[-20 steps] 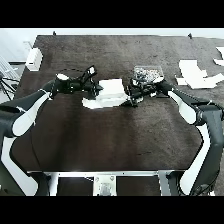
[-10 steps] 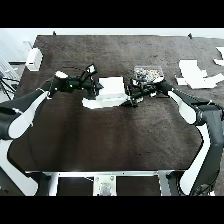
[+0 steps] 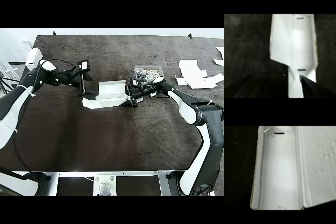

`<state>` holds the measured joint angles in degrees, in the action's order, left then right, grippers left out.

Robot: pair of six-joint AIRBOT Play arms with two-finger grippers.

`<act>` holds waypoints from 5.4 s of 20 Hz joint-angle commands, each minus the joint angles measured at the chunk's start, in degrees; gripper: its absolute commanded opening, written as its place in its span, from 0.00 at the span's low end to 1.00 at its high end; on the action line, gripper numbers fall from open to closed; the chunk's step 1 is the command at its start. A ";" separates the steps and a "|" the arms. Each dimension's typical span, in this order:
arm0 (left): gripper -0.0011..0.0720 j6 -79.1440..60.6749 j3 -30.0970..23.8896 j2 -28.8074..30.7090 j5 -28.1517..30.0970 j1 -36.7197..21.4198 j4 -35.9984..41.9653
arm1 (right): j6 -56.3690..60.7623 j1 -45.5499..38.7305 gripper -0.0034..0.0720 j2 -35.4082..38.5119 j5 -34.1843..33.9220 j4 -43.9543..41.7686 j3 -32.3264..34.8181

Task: Fold the box and place the chain.

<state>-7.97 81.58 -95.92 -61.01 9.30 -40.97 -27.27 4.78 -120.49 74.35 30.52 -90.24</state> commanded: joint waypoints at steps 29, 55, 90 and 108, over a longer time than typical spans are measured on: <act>0.46 10.47 -1.49 -4.63 4.92 8.98 -11.69 | 0.00 0.02 0.52 0.00 0.02 -0.02 0.02; 0.81 -2.19 -1.46 -8.87 8.00 8.57 -0.13 | 0.02 0.02 0.52 0.00 0.02 -0.02 0.02; 0.04 61.68 -28.59 19.02 8.61 -8.59 6.60 | 0.02 0.02 0.52 0.00 0.02 -0.02 0.02; 0.04 58.40 -26.32 2.69 11.76 -5.60 17.38 | 0.02 0.02 0.52 0.00 0.02 -0.02 0.02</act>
<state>52.03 53.87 -90.48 -49.47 1.85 -26.83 -27.24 4.78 -120.49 74.35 30.52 -90.24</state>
